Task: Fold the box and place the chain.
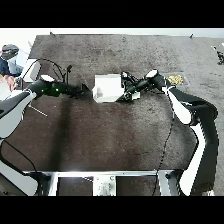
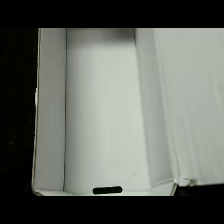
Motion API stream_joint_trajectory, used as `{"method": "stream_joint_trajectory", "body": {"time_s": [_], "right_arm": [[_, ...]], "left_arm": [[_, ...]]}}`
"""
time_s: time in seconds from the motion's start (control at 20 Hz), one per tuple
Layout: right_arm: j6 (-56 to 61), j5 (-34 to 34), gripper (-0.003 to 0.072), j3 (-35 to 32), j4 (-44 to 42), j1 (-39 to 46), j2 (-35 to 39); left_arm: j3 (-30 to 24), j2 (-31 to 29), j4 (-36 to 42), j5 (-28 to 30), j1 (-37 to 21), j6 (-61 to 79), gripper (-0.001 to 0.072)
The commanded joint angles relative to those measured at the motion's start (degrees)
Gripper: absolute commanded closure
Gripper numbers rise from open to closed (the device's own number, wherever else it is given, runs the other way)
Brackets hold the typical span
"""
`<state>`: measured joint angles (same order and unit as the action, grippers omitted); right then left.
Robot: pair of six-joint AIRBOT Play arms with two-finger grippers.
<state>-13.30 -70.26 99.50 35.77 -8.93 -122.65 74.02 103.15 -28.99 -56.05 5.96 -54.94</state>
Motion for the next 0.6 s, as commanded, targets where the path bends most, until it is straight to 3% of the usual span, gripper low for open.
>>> {"method": "stream_joint_trajectory", "body": {"time_s": [0.0, 0.5, 0.55], "right_arm": [[0.02, 0.0, 0.0081, 0.0, 0.0, -0.04, -0.04], [0.02, 0.02, 0.0081, 0.0, 0.0, -0.02, -0.04], [0.02, 0.02, 0.0081, 0.0, 0.0, 0.0, -0.04]], "left_arm": [[0.13, 0.0, 4.72, -1.18, 0.02, 1.62, 0.0241], [0.15, 0.0, 5.16, -0.9, 2.93, -0.83, 0.0246], [0.57, 0.0, 4.44, -0.39, 3.37, -1.44, 0.0292]]}}
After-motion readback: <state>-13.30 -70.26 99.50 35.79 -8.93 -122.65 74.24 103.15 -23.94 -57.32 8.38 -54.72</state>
